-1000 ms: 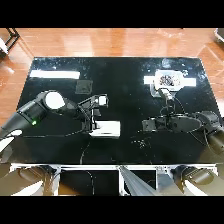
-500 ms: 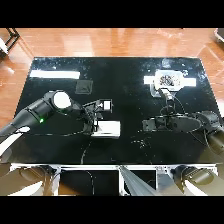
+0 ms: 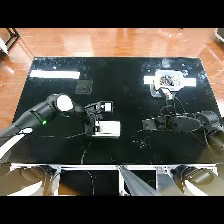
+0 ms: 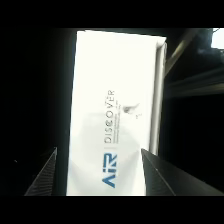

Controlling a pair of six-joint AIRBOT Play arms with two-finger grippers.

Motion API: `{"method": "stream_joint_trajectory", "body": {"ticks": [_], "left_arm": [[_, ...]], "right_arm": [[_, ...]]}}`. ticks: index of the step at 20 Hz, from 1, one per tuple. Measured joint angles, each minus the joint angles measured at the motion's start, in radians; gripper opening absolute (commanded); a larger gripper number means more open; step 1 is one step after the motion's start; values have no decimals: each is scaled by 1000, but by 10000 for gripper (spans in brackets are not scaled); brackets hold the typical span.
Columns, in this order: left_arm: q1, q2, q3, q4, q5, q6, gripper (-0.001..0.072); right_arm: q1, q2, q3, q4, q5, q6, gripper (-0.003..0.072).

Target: Fold the box and place the chain.

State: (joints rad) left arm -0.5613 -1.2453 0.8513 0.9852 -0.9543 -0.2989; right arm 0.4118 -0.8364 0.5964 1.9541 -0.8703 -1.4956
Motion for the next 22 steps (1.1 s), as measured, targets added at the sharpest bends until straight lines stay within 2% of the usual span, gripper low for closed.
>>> {"method": "stream_joint_trajectory", "body": {"ticks": [22], "left_arm": [[-18,0,-3,-2,1,5,639]], "right_arm": [[0,0,0,-3,11,0,18]]}}
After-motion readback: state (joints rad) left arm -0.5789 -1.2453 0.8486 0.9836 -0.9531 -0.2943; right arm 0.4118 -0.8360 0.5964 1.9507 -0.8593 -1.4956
